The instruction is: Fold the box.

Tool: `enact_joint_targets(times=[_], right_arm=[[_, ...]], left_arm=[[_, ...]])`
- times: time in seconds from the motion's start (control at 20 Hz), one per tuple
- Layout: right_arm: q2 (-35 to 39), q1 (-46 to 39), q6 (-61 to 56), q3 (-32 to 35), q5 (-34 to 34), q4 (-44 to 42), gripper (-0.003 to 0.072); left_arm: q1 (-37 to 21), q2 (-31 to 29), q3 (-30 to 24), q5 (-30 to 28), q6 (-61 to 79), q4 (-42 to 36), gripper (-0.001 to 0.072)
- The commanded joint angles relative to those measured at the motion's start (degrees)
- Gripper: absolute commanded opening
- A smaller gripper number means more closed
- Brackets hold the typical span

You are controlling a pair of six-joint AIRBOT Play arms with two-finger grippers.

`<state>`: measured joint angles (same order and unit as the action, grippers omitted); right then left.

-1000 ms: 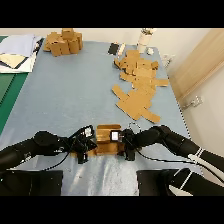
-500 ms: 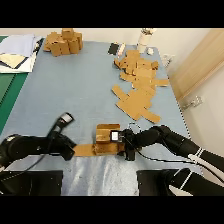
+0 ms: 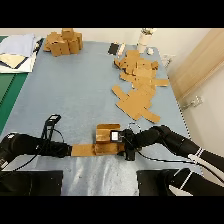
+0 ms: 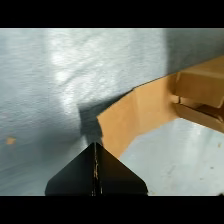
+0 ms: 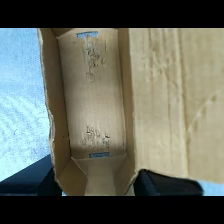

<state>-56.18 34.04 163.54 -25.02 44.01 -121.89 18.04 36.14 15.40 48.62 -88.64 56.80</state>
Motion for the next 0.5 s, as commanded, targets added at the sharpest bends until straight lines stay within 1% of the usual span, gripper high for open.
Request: enact_joint_targets(times=[0.0,0.15,0.3,0.45], right_arm=[[0.00,0.02,0.00,-0.02,0.00,-0.02,0.0538],[0.00,0.00,0.00,-0.04,0.00,-0.02,0.0538],[0.00,0.00,0.00,-0.02,0.00,-0.02,0.0538],[0.00,0.00,0.00,-0.02,0.00,-0.02,0.0538]], left_arm=[[0.55,3.89,-0.20,-2.60,5.60,-9.79,0.0013],[0.57,3.98,-0.22,-3.85,6.73,-12.02,0.0013],[0.57,4.42,-0.22,-4.15,15.58,-19.63,0.0013],[0.57,7.28,-0.22,-4.31,17.44,-20.31,0.0013]])
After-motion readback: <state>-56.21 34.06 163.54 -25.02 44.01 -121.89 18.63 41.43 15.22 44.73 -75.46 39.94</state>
